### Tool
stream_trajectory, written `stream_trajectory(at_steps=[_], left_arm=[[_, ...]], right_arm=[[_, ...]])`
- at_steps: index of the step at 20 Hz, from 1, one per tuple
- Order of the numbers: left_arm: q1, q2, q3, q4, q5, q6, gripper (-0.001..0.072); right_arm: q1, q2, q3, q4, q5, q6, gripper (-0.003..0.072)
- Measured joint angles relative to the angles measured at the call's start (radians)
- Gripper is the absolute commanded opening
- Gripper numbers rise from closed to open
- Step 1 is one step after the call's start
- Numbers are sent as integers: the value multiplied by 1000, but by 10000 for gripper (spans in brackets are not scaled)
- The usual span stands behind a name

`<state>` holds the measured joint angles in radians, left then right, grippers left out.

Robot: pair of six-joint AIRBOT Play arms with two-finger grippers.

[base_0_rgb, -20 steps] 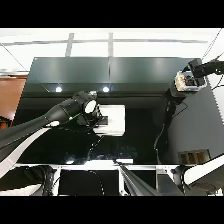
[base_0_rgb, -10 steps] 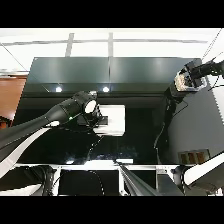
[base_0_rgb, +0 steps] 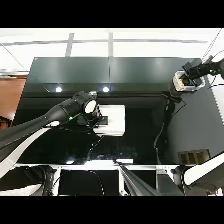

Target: Fold the box and place the chain.

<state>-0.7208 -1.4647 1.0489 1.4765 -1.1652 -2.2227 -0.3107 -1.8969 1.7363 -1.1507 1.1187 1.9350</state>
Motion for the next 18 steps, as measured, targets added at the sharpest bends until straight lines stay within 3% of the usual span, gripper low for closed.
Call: stream_trajectory(at_steps=[8,18], left_arm=[[0,0,0,0,-14,0,26],[0,0,0,0,-22,0,26]], right_arm=[[-41,264,53,-59,124,-301,17],[-37,647,60,30,119,-489,16]])
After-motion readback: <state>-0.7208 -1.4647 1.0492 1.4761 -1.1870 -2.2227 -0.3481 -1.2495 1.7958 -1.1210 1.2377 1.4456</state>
